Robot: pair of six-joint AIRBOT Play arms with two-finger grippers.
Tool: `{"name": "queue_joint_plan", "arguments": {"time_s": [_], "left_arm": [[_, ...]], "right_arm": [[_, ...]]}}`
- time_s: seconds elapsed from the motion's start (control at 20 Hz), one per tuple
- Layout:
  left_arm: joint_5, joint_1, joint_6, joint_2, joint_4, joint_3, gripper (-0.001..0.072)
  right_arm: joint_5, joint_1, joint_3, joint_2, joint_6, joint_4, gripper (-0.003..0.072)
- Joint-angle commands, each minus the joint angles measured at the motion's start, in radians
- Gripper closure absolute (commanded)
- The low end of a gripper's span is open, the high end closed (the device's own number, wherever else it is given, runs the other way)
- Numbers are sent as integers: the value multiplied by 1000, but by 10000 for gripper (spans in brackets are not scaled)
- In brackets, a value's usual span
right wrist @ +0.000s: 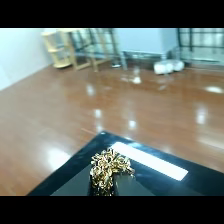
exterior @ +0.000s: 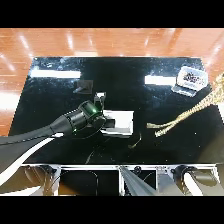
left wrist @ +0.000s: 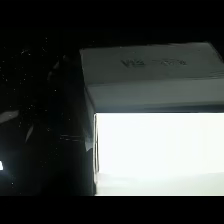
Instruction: Fold the box and place the chain.
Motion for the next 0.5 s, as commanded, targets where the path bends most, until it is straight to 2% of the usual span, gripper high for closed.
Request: {"name": "queue_joint_plan", "arguments": {"time_s": [0.0,0.15,0.45], "left_arm": [[0,0,0,0,0,0,687],[0,0,0,0,0,0,687],[-2,0,0,0,0,0,687]], "right_arm": [[17,10,0,2,-8,46,668],[16,10,-11,2,-8,59,668],[-30,10,-148,-13,-42,161,668]]}}
